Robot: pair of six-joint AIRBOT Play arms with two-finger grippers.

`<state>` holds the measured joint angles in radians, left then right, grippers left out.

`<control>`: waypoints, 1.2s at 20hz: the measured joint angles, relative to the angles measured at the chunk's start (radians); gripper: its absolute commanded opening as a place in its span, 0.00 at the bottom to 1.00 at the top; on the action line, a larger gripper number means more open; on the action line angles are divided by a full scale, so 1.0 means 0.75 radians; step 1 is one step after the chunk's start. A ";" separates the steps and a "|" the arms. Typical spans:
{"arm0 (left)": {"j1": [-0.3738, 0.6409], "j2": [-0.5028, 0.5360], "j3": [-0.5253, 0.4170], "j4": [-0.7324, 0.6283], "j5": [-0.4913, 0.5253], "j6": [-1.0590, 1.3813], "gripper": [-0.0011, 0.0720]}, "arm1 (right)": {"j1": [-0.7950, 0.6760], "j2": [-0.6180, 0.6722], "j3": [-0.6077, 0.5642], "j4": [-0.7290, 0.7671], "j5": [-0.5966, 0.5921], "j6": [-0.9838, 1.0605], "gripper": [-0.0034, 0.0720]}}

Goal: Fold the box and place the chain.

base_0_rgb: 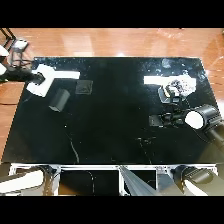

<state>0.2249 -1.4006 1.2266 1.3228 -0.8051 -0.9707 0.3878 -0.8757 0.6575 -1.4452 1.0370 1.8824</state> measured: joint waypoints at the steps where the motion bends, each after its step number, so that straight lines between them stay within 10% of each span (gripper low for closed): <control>1: 0.043 -0.065 0.061 -0.001 0.002 -0.017 0.38 | 0.000 0.000 0.000 0.004 -0.006 0.000 0.07; 9: 0.146 -0.593 0.635 -0.002 -0.149 -0.091 0.52 | 0.000 0.000 0.000 0.032 -0.027 0.000 0.07; 11: 0.149 -0.676 0.738 -0.011 -0.170 -0.115 0.89 | 0.000 0.000 0.000 0.035 -0.032 0.004 0.07; 18: 0.150 -0.765 1.013 -0.012 -0.359 -0.179 0.89 | 0.000 0.000 0.000 0.035 -0.043 0.014 0.07; 19: 0.150 -0.764 1.068 -0.009 -0.420 -0.192 0.81 | 0.000 0.000 0.000 0.035 -0.049 0.014 0.07; 22: 0.150 -0.696 1.154 -0.005 -0.626 -0.290 0.04 | -0.002 0.000 0.025 -0.001 -0.063 0.013 0.07; 24: 0.150 -0.622 1.148 -0.014 -0.763 -0.368 0.04 | -0.002 0.001 0.075 -0.058 -0.015 0.013 0.07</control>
<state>0.3374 -1.8671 2.0876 1.3125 -1.3777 -1.2465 0.3866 -0.8749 0.7139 -1.4887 1.0260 1.8919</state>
